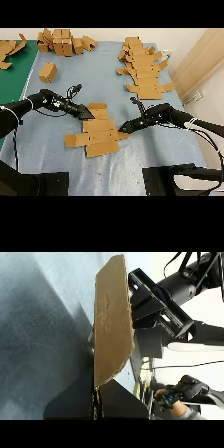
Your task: Fold the box.
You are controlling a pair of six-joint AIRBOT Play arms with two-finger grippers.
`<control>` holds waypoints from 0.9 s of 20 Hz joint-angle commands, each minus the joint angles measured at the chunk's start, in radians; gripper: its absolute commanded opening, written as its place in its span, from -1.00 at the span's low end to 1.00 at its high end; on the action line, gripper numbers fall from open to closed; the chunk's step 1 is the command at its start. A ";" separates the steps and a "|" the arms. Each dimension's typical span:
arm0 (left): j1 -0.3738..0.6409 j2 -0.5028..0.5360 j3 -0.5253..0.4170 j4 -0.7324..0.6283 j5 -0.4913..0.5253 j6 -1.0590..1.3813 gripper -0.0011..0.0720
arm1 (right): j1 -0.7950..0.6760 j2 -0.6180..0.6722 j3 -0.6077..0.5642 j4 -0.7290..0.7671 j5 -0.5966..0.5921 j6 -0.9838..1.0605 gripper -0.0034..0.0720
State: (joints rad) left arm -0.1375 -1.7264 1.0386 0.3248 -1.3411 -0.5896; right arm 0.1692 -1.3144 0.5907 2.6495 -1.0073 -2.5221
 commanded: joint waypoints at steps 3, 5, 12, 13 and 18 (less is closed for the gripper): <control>-0.004 0.000 0.011 -0.021 0.007 0.047 -0.93 | -0.028 0.001 0.024 -0.028 0.001 0.082 -0.12; -0.029 0.027 0.015 -0.024 0.025 0.072 -0.93 | -0.077 0.001 0.052 -0.055 -0.007 0.158 -0.12; -0.208 0.277 -0.058 -0.003 0.295 0.402 -0.93 | -0.246 0.002 0.092 -0.035 -0.021 0.256 -0.54; -0.226 0.311 -0.094 -0.003 0.362 0.456 -0.94 | -0.246 0.002 0.092 -0.030 -0.021 0.256 -0.72; -0.254 0.384 -0.303 -0.159 0.544 0.748 -0.94 | -0.241 0.002 0.092 0.002 0.026 0.256 -0.87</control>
State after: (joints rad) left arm -0.3721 -1.3815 0.8345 0.2687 -0.9138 -0.0315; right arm -0.0666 -1.3136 0.6807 2.6328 -1.0142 -2.2742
